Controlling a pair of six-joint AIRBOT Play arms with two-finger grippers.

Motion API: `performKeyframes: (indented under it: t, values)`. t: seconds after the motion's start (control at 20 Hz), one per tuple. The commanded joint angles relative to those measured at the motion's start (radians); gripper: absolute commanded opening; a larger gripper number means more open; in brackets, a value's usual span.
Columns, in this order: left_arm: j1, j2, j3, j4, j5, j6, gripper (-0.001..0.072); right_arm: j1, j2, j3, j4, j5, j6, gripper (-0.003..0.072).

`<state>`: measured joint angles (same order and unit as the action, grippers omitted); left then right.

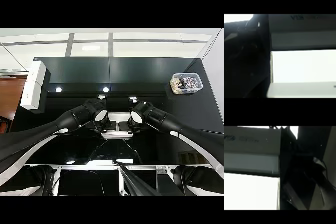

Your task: Fold the box and place the chain.

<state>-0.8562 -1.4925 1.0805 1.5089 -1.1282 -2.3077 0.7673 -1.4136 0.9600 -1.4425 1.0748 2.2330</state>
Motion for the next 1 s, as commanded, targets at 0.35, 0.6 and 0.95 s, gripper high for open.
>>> performKeyframes:
  t: [0.35,0.6,0.95]
  values:
    - [0.000,0.000,0.000,-0.003,-0.006,-0.004,0.0027,-0.054,0.194,0.013,-0.006,0.068,-0.131,0.0383]
    - [0.000,0.000,0.000,-0.003,-0.006,-0.004,0.0027,-0.179,0.502,0.012,-0.337,0.146,-0.199,0.0383]
    - [0.000,0.000,0.000,-0.003,-0.005,-0.004,0.0027,-0.664,0.455,-0.070,-0.622,-0.241,-0.196,0.0720]
